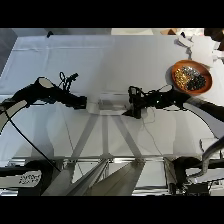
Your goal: Fold the box and place the chain.
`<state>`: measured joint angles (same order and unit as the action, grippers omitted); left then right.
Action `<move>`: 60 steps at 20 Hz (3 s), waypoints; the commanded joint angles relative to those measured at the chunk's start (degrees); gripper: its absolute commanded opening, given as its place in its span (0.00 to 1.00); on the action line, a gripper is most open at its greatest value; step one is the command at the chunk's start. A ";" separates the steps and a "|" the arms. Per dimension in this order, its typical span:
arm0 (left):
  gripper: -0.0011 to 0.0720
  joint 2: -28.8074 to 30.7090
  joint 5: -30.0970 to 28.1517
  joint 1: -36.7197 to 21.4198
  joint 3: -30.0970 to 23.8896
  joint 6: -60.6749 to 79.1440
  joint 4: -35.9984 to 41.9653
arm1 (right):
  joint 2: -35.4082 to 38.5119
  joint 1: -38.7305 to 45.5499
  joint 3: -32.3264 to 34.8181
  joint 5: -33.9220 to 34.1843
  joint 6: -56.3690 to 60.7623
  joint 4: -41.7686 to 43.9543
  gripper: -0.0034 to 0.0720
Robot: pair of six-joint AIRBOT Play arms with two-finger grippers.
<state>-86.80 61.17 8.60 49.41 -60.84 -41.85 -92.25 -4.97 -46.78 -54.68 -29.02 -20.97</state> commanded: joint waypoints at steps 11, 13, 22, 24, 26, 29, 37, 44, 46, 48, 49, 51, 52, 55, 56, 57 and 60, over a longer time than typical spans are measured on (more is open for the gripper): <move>0.14 -0.02 4.24 0.02 0.00 3.02 11.98 | -0.02 -0.02 0.00 -0.02 0.02 0.02 0.73; 0.20 -0.02 4.24 0.02 0.00 3.02 13.09 | -0.02 -0.02 0.00 0.00 0.02 0.02 0.73; 0.50 -0.02 5.33 -0.02 0.00 3.04 13.14 | -0.02 -0.02 0.00 0.00 0.02 0.00 0.73; 0.50 0.00 5.57 -0.02 0.00 3.04 13.14 | -0.02 -0.02 0.00 0.00 0.02 0.02 0.73; 0.49 0.37 5.55 0.00 0.00 3.06 13.11 | -0.02 -0.02 0.00 0.00 0.02 0.02 0.73; 0.49 2.29 5.22 -0.02 0.00 4.83 13.09 | -0.02 -0.02 0.00 0.00 0.02 0.02 0.73; 0.54 3.02 0.59 3.34 0.00 5.62 12.79 | -0.02 -0.02 0.00 0.00 0.02 0.00 0.73; 0.78 3.02 -3.96 7.58 0.00 5.55 12.52 | -0.02 -0.02 0.00 -0.02 0.02 0.02 0.73; 0.77 3.02 -4.02 8.13 0.00 5.55 12.52 | -0.02 -0.02 0.00 -0.02 0.02 0.02 0.73; 0.77 3.02 -4.92 8.72 0.00 5.55 12.24 | -0.02 -0.02 0.00 0.00 0.02 0.02 0.73; 0.78 3.02 -5.92 9.09 0.00 5.55 11.78 | -0.02 -0.02 0.00 -0.02 0.02 0.02 0.73; 0.78 3.02 -7.98 9.88 0.02 5.51 8.90 | -0.02 -0.02 0.00 -0.02 0.02 0.00 0.73; 0.78 3.02 -8.81 10.19 0.02 5.33 6.62 | -0.02 -0.02 0.00 -0.02 0.02 0.02 0.73; 0.78 3.02 -10.40 10.73 0.00 5.33 2.19 | -0.02 -0.02 0.00 -0.02 0.02 0.00 0.73; 0.78 3.02 -11.10 10.80 0.00 5.33 2.36 | -0.02 -0.02 0.00 0.00 0.02 0.02 0.73; 0.78 3.02 -11.93 10.91 0.00 5.33 2.40 | -0.02 -0.02 0.00 -0.02 0.02 0.02 0.73; 0.78 3.02 -13.11 11.28 0.02 5.33 2.36 | -0.02 -0.02 0.00 0.00 0.02 0.00 0.73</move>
<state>-83.81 49.67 19.51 49.41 -55.46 -38.48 -92.25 -4.97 -46.78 -54.70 -29.02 -20.91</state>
